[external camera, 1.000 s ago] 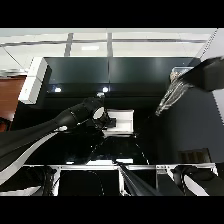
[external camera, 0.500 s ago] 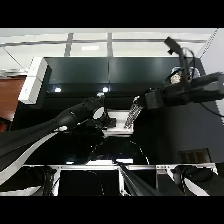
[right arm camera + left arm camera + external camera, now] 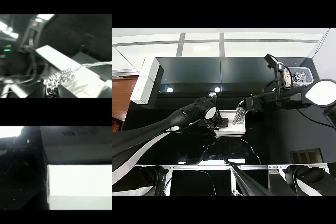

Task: Fold the box and place the chain.

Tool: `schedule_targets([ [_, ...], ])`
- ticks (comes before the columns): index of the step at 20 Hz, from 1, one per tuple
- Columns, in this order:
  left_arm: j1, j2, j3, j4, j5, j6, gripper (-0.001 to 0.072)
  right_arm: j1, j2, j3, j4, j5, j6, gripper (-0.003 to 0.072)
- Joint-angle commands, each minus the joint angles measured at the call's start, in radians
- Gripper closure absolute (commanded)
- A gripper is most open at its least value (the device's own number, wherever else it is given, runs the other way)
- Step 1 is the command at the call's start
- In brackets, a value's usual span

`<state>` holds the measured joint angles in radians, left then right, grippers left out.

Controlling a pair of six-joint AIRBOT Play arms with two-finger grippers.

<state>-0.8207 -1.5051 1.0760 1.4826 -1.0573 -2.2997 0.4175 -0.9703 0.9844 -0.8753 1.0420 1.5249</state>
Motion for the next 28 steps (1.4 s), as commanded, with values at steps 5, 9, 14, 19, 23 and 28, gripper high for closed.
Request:
schedule_targets([
  [5, 0.001, 0.000, 0.000, 0.000, 0.000, 0.000, 0.0681, 0.005, -0.003, -0.031, -0.183, 0.001, 0.058, 0.0669],
  [9, 0.001, 0.000, 0.000, 0.000, 0.000, 0.000, 0.0681, -0.039, -0.003, -0.031, -0.199, 0.071, 0.076, 0.0669],
  [14, 0.001, 0.000, 0.000, 0.000, 0.002, 0.000, 0.0681, -0.064, -0.003, -0.031, -0.136, 0.182, 0.058, 0.0669],
  [19, 0.001, 0.000, 0.000, 0.000, 0.001, 0.000, 0.0681, 0.023, -0.006, -0.049, 0.011, 0.021, 0.039, 0.0668],
  [23, 0.001, 0.000, 0.000, 0.000, 0.001, 0.000, 0.0681, 0.079, -0.018, -0.092, 0.016, -0.084, 0.091, 0.0471],
  [28, 0.001, 0.000, 0.000, 0.000, 0.001, 0.000, 0.0681, -0.065, 0.011, -0.092, -0.121, 0.010, 0.090, 0.0297],
])
